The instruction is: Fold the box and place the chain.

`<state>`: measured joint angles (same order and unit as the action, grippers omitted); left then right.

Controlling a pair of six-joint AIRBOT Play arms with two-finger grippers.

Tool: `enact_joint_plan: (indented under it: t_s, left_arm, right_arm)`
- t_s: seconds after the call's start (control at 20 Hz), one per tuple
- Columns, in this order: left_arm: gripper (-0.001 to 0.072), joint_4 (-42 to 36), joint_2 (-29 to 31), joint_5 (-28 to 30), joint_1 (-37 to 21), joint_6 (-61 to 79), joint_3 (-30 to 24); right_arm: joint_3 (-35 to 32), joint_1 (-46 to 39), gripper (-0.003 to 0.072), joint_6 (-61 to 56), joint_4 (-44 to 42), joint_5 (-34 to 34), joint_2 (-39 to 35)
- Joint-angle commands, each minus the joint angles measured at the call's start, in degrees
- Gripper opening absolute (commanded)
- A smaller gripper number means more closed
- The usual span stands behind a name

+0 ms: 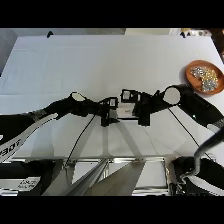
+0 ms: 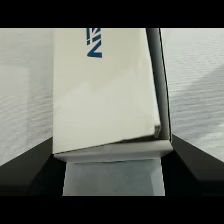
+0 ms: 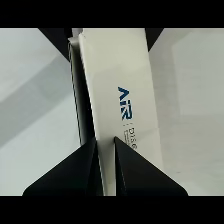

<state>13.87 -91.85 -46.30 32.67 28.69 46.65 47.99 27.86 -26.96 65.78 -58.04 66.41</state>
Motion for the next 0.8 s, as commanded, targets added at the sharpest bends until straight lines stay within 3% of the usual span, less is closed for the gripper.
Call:
enact_joint_plan:
  t_s: [0.0,0.1,0.2,0.35,0.75]
  left_arm:
    - [0.0135,-0.1,0.0,0.2,-0.1,-0.2,0.0]
    - [0.0135,-0.1,0.0,0.2,-0.1,-0.2,0.0]
    - [0.0135,-0.1,0.0,0.2,-0.1,-0.2,0.0]
    - [0.0135,-0.1,0.0,0.2,-0.1,-0.2,0.0]
    - [0.0135,-0.1,0.0,0.2,-0.1,-0.2,0.0]
  right_arm:
    - [-0.7,0.0,0.0119,0.0,-0.1,-1.8,0.0]
    - [-1.3,0.0,0.0142,0.0,-0.1,-2.0,0.0]
    - [-1.3,0.0,0.0299,0.0,-0.1,-1.9,-0.1]
    - [-1.3,0.0,0.0341,0.0,0.0,-1.2,-0.6]
    - [-1.2,0.0,0.0339,0.0,-0.1,2.8,-7.0]
